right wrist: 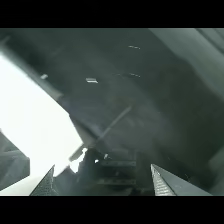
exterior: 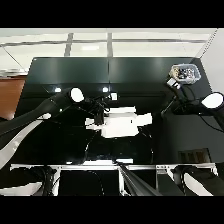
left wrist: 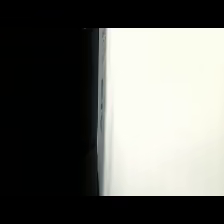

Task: Fold the box and place the chain.

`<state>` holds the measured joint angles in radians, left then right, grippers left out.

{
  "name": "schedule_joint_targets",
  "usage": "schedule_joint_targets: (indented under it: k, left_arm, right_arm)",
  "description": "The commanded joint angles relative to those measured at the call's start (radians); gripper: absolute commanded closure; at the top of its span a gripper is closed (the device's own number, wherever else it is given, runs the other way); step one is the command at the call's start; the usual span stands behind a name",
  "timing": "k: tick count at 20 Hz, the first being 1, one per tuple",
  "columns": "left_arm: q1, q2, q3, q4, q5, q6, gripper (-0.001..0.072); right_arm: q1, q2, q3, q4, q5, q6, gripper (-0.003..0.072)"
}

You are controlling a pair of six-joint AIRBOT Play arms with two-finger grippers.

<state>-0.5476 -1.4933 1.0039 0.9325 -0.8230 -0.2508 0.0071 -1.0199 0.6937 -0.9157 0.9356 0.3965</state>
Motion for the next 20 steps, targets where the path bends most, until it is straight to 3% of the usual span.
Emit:
schedule_joint_targets:
  k: [1, 10, 20]
  left_arm:
    - [-0.008, -0.023, -0.001, -0.002, 0.054, 0.042, 0.0682]
    - [-0.008, -0.023, 0.017, -0.002, 0.002, 0.042, 0.0682]
    - [-0.008, -0.023, 0.017, -0.002, 0.003, 0.042, 0.0682]
  right_arm:
    - [0.079, -0.001, -0.009, 0.084, 0.023, -0.250, -0.0016]
    - [0.302, -0.079, -0.079, 0.066, -0.019, -0.341, -0.0016]
    - [0.379, -0.157, -0.086, 0.053, -0.074, -0.446, -0.0016]
